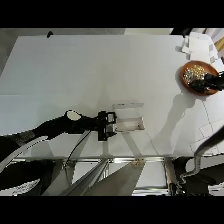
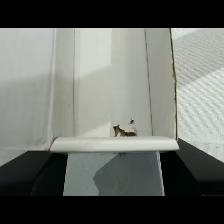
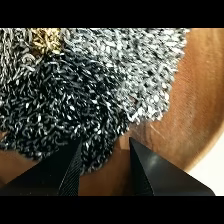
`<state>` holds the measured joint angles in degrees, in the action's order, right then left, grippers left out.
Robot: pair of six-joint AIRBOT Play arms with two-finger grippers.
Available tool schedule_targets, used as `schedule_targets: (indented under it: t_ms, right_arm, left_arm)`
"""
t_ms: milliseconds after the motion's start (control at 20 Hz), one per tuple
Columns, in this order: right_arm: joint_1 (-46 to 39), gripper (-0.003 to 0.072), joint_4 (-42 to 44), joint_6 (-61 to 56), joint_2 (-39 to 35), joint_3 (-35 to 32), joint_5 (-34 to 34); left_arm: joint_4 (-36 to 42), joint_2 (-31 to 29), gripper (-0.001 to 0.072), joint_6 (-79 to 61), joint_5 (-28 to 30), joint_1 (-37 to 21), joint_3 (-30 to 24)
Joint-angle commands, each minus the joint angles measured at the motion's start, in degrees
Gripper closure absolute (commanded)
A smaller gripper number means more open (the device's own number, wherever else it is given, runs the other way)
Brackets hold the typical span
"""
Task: Fold the box and place the chain.
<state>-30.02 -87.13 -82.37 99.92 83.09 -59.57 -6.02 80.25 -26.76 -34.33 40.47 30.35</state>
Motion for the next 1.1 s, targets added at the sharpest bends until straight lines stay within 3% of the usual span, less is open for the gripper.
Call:
schedule_targets:
  t_ms: [0,400,550,650,1050]
  right_arm:
    - [0.0,0.0392,1.5,0.5,1.4,0.1,1.6]
    - [0.0,0.042,3.6,1.9,2.9,0.0,4.8]
    - [0.0,0.0483,3.7,1.9,3.7,0.0,4.2]
    - [0.0,0.0663,3.7,1.9,3.6,0.1,4.4]
    - [0.1,0.0671,3.6,2.6,-2.9,0.1,3.6]
  left_arm:
    - [0.0,0.0,0.0559,0.0,0.0,0.0,0.0]
    - [0.0,0.0,0.0559,0.0,0.0,0.0,0.0]
    - [0.0,0.0,0.0559,0.0,0.0,0.0,0.0]
    - [0.0,0.0,0.0559,0.0,0.0,0.0,0.0]
    - [0.0,0.0,0.0559,0.0,0.0,0.0,0.0]
